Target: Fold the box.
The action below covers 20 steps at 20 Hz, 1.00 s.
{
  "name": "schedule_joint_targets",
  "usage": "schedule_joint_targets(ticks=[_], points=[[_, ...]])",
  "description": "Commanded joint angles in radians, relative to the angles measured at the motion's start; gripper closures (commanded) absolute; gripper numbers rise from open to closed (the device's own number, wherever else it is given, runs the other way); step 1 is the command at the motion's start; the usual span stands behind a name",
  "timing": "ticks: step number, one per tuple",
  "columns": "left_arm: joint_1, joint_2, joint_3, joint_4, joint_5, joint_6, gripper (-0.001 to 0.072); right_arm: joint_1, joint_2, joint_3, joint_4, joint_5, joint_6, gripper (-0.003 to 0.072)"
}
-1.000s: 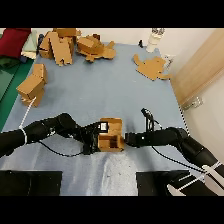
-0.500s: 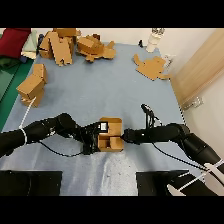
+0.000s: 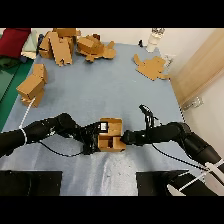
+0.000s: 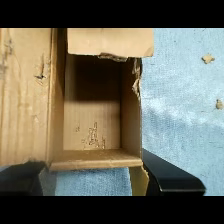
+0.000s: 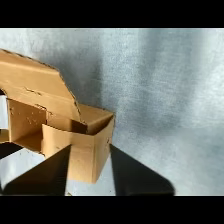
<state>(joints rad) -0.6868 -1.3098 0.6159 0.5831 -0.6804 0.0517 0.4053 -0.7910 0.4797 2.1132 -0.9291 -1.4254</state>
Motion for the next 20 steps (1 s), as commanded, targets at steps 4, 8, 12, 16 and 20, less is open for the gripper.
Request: schedule_joint_targets(ticks=[4,8,12,16,20], points=[[0.0,0.0,0.0,0.0,0.0,0.0,0.0377,0.044,-0.002,0.003,0.022,-0.02,-0.024,0.0221],[0.0,0.0,0.0,0.0,0.0,0.0,0.0377,0.1,-0.066,0.014,-0.008,0.015,0.009,0.0222],[0.0,0.0,0.0,0.0,0.0,0.0,0.0377,0.102,-0.182,0.072,-0.075,0.009,0.042,0.0222],[0.0,0.0,0.0,0.0,0.0,0.0,0.0377,0.102,-0.249,0.083,-0.113,0.001,0.064,0.0224],[0.0,0.0,0.0,0.0,0.0,0.0,0.0377,0.103,-0.257,0.087,-0.12,0.004,0.145,0.0251]])
